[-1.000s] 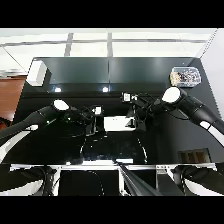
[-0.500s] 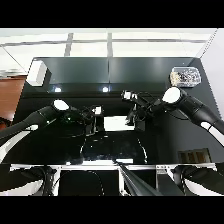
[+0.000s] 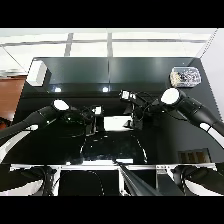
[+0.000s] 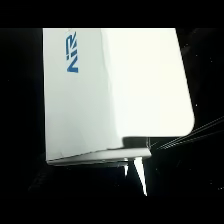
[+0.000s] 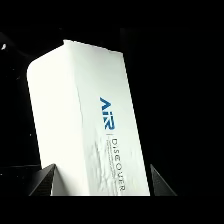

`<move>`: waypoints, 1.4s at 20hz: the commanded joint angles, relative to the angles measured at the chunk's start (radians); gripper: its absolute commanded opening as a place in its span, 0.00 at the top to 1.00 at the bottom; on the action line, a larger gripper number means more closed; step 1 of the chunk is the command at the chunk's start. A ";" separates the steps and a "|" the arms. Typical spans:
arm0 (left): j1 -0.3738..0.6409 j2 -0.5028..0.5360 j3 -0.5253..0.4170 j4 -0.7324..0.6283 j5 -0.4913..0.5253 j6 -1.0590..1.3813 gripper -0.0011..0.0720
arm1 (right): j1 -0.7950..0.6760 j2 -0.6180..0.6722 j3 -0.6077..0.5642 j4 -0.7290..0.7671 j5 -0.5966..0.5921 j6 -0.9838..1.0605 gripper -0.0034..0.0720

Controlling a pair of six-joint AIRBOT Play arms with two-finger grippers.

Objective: Fold the box and place the chain.

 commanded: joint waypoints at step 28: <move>-0.001 0.000 0.000 0.000 0.000 0.000 0.50 | 0.016 -0.029 -0.001 -0.069 0.034 0.042 0.45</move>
